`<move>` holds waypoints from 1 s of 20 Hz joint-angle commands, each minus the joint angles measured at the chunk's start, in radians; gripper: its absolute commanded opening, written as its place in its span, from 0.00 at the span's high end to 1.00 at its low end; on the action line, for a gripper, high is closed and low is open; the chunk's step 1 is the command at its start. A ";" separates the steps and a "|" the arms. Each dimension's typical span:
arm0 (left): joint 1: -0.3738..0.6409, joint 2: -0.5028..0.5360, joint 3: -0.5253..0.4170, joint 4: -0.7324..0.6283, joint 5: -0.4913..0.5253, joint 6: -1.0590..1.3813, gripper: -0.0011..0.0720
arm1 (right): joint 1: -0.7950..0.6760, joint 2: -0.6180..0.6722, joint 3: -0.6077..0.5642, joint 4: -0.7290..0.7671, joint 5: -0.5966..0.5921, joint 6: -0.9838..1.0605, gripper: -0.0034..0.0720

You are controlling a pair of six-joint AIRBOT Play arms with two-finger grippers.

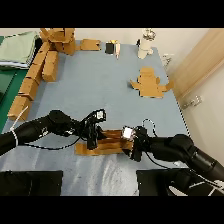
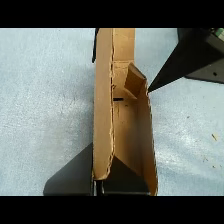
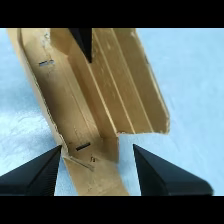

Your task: Fold the box.

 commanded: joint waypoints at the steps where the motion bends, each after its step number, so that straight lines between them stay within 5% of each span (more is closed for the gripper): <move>1: 0.000 0.000 0.000 0.000 0.000 0.000 0.97 | -0.122 -0.083 0.039 0.202 -0.070 -0.317 0.00; 11: 0.000 0.000 0.000 0.000 0.000 0.000 0.97 | -0.164 -0.308 0.107 0.276 -0.100 -0.487 0.00; 20: 0.000 0.000 0.000 0.000 0.000 0.000 0.97 | -0.165 -0.313 0.107 0.262 -0.119 -0.426 0.01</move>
